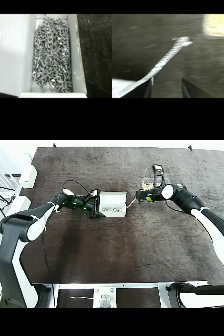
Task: Fold the box and place the chain.
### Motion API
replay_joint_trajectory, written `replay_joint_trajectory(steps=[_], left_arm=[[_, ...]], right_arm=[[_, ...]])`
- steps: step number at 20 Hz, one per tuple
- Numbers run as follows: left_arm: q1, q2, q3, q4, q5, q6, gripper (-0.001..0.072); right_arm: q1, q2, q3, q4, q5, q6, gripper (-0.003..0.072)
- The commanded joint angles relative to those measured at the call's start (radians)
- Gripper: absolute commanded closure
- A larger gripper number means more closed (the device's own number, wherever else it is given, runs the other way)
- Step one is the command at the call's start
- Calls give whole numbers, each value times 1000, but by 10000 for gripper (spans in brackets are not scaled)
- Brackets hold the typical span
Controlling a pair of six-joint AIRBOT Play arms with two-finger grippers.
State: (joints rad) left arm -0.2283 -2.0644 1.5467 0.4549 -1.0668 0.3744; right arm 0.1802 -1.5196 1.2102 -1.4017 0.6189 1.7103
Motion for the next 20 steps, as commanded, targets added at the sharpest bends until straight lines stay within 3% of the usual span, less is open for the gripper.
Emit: replay_joint_trajectory(steps=[1, 3, 10, 18, 19, 20], left_arm=[[0, 0, 0, 0, 0, 0, 213], [0, 0, 0, 0, 0, 0, 213], [0, 0, 0, 0, 0, 0, 213], [0, 0, 0, 0, -3, 0, 214], [0, 0, 0, 0, -3, 0, 214], [0, 0, 0, 0, -3, 0, 213]], right_arm=[[-78, -81, 35, -2, -24, -1, 223], [-79, -145, 98, -2, -23, -2, 177], [-43, -343, 356, -2, 102, -55, 177], [-32, -423, 408, -2, 117, -72, 183], [-31, -428, 408, -1, 120, -72, 216], [-25, -431, 409, -2, 142, -72, 311]])
